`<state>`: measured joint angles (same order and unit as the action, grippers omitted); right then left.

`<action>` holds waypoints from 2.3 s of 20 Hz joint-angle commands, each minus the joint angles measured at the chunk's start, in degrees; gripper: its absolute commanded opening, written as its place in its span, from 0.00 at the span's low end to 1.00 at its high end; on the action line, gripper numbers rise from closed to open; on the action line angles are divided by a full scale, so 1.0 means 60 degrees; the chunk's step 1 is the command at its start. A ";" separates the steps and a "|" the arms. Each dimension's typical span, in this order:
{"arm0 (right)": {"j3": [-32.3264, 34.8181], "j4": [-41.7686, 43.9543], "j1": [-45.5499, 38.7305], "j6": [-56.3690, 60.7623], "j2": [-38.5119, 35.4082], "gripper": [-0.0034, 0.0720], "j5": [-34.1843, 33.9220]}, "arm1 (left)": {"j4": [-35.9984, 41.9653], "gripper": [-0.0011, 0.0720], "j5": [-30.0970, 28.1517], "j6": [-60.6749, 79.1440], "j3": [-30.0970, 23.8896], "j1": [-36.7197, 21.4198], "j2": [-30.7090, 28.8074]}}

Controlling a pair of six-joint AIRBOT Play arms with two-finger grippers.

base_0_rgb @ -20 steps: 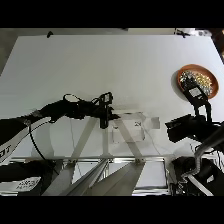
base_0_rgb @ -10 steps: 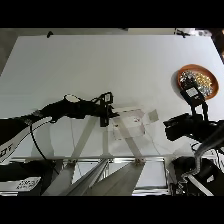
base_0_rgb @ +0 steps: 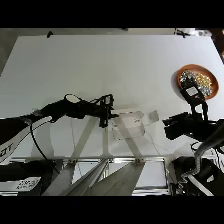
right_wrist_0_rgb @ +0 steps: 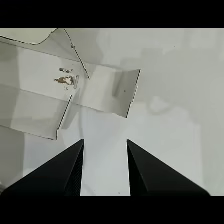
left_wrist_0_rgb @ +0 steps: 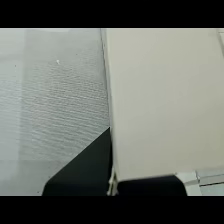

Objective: Fold the box and place the chain.

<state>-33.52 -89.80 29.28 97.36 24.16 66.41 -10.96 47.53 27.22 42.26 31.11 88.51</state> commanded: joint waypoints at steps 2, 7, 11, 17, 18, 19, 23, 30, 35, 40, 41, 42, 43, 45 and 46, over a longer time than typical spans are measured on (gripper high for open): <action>0.0000 0.0004 0.0000 -0.0036 0.0004 0.44 -0.0029 | -0.0270 0.02 0.0350 0.0237 0.0127 0.0000 0.0044; 0.0000 0.0004 0.0000 -0.0036 0.0004 0.44 -0.0022 | -0.1603 0.02 0.0987 -0.0576 0.1162 0.0000 0.0499; 0.0004 0.0004 0.0000 -0.0073 0.0004 0.44 -0.0007 | -0.1745 0.02 0.0973 -0.0579 0.1381 0.0000 0.0539; 0.0004 0.0007 0.0000 -0.0335 0.0004 0.44 0.0036 | -0.1781 0.02 0.0900 -0.0583 0.1381 0.0004 0.0670; 0.0000 0.0007 0.0000 -0.0503 0.0004 0.44 0.0047 | -0.1781 0.03 0.0896 -0.0623 0.1381 0.0004 0.0685; 0.0000 0.0011 0.0000 -0.0772 0.0004 0.44 0.0080 | -0.1781 0.03 0.0892 -0.0714 0.1381 0.0000 0.0692; 0.0000 0.0120 0.0000 -0.1712 0.0004 0.43 0.0102 | -0.1781 0.03 0.0903 -0.0758 0.1381 0.0004 0.0692; 0.0007 0.2131 0.0000 -0.5818 0.0004 0.06 0.0317 | -0.1781 0.03 0.0907 -0.0758 0.1381 0.0007 0.0692; 0.1362 0.2310 0.0004 -0.7209 0.0000 0.06 -0.0193 | -0.1781 0.03 0.0907 -0.0758 0.1381 0.0007 0.0692; 0.3042 0.2754 0.0521 -0.9584 0.0004 0.92 -0.1767 | -0.1781 0.03 0.0907 -0.0758 0.1381 0.0007 0.0692; 0.3271 0.2761 0.0678 -0.9927 0.0004 0.98 -0.2167 | -0.1781 0.03 0.0907 -0.0758 0.1381 0.0007 0.0692; 0.3504 0.2758 0.0874 -1.0174 0.0004 0.98 -0.2707 | -0.1781 0.03 0.0907 -0.0758 0.1381 0.0007 0.0692; 0.3730 0.2758 0.1049 -1.0327 0.0007 0.98 -0.3217 | -0.1781 0.03 0.0907 -0.0758 0.1381 0.0007 0.0692; 0.4131 0.2761 0.1457 -1.0313 0.0084 0.98 -0.4178 | -0.1781 0.03 0.0903 -0.0758 0.1381 0.0007 0.0692; 0.4248 0.2761 0.1683 -1.0306 0.0178 0.98 -0.4586 | -0.1781 0.03 0.0907 -0.0758 0.1381 0.0007 0.0692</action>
<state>-11.27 -73.45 36.25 38.30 24.53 47.88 -21.65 52.97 22.68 50.52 31.11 92.62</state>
